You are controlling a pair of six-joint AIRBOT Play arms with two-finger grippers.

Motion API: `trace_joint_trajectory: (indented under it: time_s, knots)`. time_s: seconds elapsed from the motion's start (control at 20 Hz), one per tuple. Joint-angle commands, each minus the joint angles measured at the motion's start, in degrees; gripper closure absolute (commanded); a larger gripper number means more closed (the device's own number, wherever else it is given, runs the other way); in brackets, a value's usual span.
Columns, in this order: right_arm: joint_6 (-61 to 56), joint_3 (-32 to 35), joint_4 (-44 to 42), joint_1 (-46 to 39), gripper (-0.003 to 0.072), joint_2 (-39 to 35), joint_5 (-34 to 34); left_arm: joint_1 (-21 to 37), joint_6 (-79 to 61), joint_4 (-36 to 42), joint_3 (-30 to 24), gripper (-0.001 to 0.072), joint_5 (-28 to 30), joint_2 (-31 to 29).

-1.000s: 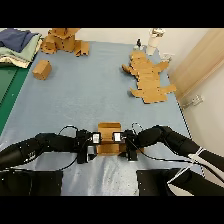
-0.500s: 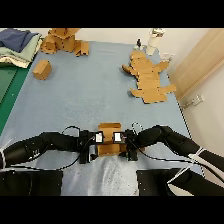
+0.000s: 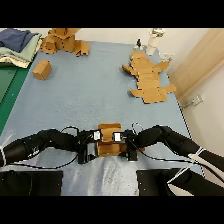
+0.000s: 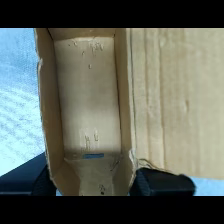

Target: Fold the box.

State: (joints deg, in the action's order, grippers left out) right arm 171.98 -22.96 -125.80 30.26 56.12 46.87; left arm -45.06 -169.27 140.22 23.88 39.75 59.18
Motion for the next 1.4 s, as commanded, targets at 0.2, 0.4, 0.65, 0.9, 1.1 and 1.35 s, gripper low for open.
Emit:
trace_joint_trajectory:
  time_s: [0.2, 0.4, 0.65, 0.9, 1.1, 1.35]
  knots:
    - [0.0, 0.0, 0.0, 0.0, 0.0182, 0.0, 0.0, -0.7, 3.8, 1.1, 0.1, -0.0011, -0.9, 0.3]
    - [0.0, 0.0, 0.0, 0.0, 0.0182, 0.0, 0.0, -1.5, 3.9, 1.3, 1.2, -0.0011, -0.9, 1.7]
    - [0.0, 0.0, 0.0, 0.0, 0.0182, 0.0, 0.1, -3.8, 3.9, 1.3, 1.7, -0.0011, -1.4, 3.0]
    - [0.0, 0.0, 0.0, 0.0, 0.0182, 0.0, 0.1, -5.9, 3.9, 1.3, 1.7, -0.0011, -6.3, 3.0]
    - [0.0, 0.0, 0.0, 0.0, 0.0182, 0.0, 0.1, -6.4, 3.8, 1.3, 1.8, -0.0011, -5.8, 4.6]
    - [0.0, 0.0, 0.0, 0.0, 0.0182, 0.0, 0.1, -6.4, 3.6, 1.3, 1.8, 0.0242, -5.9, 5.4]
